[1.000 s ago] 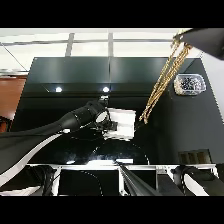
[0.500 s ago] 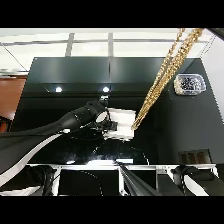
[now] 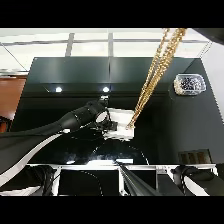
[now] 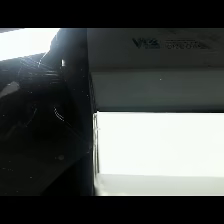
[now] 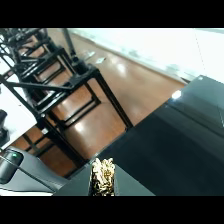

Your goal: Fold the box and place the chain.

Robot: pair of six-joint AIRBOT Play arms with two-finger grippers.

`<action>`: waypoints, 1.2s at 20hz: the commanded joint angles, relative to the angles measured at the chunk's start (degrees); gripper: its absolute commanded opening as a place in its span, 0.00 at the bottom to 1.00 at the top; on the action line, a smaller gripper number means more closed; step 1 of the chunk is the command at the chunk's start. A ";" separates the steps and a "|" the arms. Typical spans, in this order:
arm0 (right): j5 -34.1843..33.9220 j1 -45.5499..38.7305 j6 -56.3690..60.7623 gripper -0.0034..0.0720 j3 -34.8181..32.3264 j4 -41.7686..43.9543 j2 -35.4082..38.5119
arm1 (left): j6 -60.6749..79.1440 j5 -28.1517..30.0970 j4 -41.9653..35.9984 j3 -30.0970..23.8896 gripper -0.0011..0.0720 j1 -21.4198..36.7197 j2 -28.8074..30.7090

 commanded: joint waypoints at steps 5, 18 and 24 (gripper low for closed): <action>0.96 2.82 3.45 0.05 -0.37 -11.58 -1.57 | 0.00 0.02 0.00 -0.02 0.05 0.02 -0.04; -1.36 8.92 6.91 0.05 -27.93 -20.39 -1.55 | 0.00 0.02 0.02 -0.02 0.05 0.02 -0.04; -5.29 8.94 9.31 0.05 -37.27 -22.25 -1.55 | 0.00 0.02 0.02 -0.02 0.05 0.02 -0.04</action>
